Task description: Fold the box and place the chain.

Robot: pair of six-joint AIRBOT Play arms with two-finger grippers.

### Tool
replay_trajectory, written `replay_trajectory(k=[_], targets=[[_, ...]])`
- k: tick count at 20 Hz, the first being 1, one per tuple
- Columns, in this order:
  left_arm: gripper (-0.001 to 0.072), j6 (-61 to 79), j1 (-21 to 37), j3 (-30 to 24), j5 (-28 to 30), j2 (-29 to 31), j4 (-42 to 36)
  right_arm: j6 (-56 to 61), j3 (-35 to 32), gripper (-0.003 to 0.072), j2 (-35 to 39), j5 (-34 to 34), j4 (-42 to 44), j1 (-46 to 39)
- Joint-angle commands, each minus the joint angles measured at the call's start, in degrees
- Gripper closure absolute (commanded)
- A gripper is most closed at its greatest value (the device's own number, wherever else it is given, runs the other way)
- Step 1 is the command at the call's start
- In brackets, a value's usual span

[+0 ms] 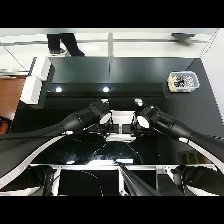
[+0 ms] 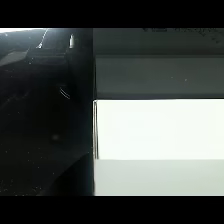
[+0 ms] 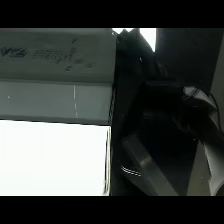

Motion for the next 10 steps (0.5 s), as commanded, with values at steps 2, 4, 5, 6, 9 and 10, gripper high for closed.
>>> replay_trajectory(k=[2, 4, 5, 6, 9, 10], targets=[[0.0681, 0.15, 0.02, 0.00, -0.07, 0.00, 0.15, 1.31, 0.04, 0.0672, -0.15, -0.74, 0.13, -0.04], [0.0682, 0.15, 0.02, 0.00, -0.07, 0.00, 0.15, 1.31, 0.04, 0.0403, -0.15, -0.76, 0.17, -0.24], [0.0681, 0.15, 0.02, 0.00, -0.07, 0.00, 0.15, 1.29, 0.07, 0.0401, -0.15, -0.63, 0.13, -0.42], [0.0682, 0.15, 0.02, 0.00, -0.07, 0.00, 0.15, 1.31, 0.07, 0.0407, -0.15, -0.50, 0.11, -0.46], [0.0682, 0.13, 0.02, 0.00, -0.07, 0.00, 0.15, 2.05, 0.07, 0.0674, -0.15, -1.03, 0.13, -0.46], [0.0682, 0.15, 0.02, 0.00, -0.07, 0.00, 0.15, 2.36, 0.07, 0.0675, -0.15, -1.20, 0.13, -0.46]])
